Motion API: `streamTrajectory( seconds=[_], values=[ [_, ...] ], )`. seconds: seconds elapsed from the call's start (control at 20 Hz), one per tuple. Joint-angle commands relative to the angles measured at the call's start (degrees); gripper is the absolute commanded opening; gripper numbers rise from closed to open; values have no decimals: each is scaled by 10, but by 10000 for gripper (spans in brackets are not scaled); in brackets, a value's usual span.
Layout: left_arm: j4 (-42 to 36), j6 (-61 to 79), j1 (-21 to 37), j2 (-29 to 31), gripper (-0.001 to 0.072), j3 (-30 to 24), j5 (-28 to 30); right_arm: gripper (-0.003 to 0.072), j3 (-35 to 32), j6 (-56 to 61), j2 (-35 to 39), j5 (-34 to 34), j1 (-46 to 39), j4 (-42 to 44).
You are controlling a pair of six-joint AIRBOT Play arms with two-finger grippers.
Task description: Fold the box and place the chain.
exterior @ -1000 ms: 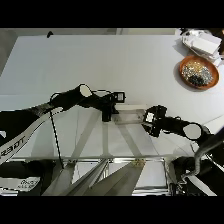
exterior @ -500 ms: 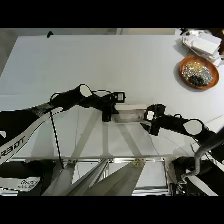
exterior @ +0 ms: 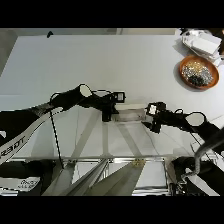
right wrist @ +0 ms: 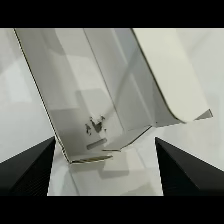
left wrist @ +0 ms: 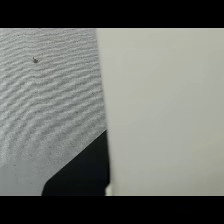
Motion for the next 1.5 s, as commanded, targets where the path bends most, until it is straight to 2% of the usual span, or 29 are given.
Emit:
streamTrajectory(
  seconds=[0.0,0.15,0.5,0.8,0.95,1.15,1.25,1.45],
  values=[
    [0,0,0,0,11,0,0,693,3,-37,-4,12,-9,26],
    [0,0,0,0,11,0,0,693,4,-82,-12,12,-9,55],
    [0,0,0,0,11,0,0,693,5,-96,-72,18,-9,69],
    [0,0,0,0,11,0,0,691,9,-173,-98,40,-9,131],
    [0,0,0,0,11,0,0,684,10,-172,-105,60,-9,131],
    [0,0,0,0,11,0,0,620,10,-173,-112,50,-9,126],
    [0,0,0,0,11,0,0,531,10,-175,-112,38,-9,121],
    [0,0,0,0,11,0,0,510,10,-175,-113,25,-9,110]
  ],
)
